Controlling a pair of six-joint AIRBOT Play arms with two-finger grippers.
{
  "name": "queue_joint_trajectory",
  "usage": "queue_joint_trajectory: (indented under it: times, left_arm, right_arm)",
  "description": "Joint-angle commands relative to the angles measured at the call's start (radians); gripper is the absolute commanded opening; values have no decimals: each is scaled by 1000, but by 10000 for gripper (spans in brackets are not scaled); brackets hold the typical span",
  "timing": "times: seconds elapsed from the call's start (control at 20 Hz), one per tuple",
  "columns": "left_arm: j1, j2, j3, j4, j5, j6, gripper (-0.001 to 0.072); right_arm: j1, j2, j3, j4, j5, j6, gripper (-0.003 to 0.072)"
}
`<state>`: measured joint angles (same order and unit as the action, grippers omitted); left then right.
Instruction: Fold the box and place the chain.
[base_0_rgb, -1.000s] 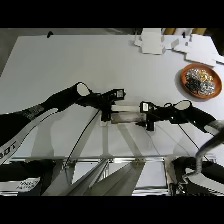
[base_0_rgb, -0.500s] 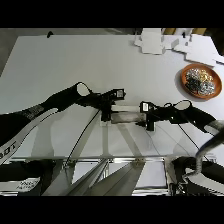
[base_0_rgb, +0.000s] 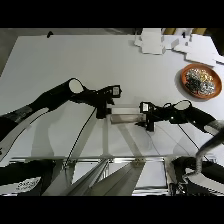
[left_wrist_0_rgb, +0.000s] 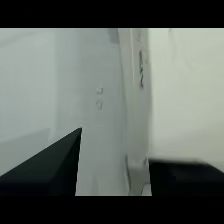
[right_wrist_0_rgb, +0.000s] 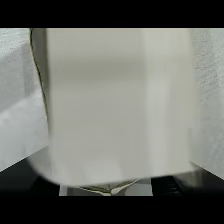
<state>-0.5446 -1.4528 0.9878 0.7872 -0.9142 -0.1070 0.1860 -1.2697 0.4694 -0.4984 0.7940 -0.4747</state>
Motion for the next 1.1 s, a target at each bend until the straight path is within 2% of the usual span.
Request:
queue_joint_trajectory:
  times: [0.0, 0.05, 0.15, 0.2, 0.25, 0.35, 0.45, 0.55, 0.6, 0.8, 0.9, 0.95, 1.05]
  left_arm:
    - [59, 87, 1, 148, -101, -113, 447]
    - [69, 113, 1, 196, -136, -153, 409]
    - [72, 159, 1, 245, -228, -196, 127]
    - [63, 175, 1, 241, -273, -195, 33]
    - [45, 185, 1, 236, -303, -200, 2]
    - [-21, 190, 1, 234, -341, -261, 1]
    - [-94, 187, 1, 206, -336, -290, 1]
    - [-159, 176, 1, 101, -262, -290, 1]
    - [-183, 166, 1, 55, -188, -290, 1]
    - [-199, 130, 1, -36, 230, -334, 2]
    - [-188, 100, 1, -74, 394, -346, 3]
    - [-181, 79, 1, -85, 440, -347, 3]
    - [-163, 18, 1, -115, 456, -347, 3]
  right_arm:
    - [0, 0, 0, -2, 2, -5, 341]
    - [0, 0, 0, -2, 2, -5, 341]
    - [0, 0, 0, -2, 2, -5, 341]
    - [0, 0, 0, -2, 3, -5, 341]
    - [0, 0, 0, -2, 3, -5, 341]
    - [0, 0, 0, -2, 3, -5, 341]
    - [0, 0, 0, -2, 3, -5, 341]
    - [0, 0, 0, -2, 3, -5, 341]
    - [0, 0, 0, -2, 3, -5, 341]
    - [0, 0, 0, -2, 3, -5, 341]
    - [0, 0, 0, -2, 2, -5, 341]
    - [0, 0, 0, -2, 3, -5, 341]
    - [0, 0, 0, -2, 2, -5, 341]
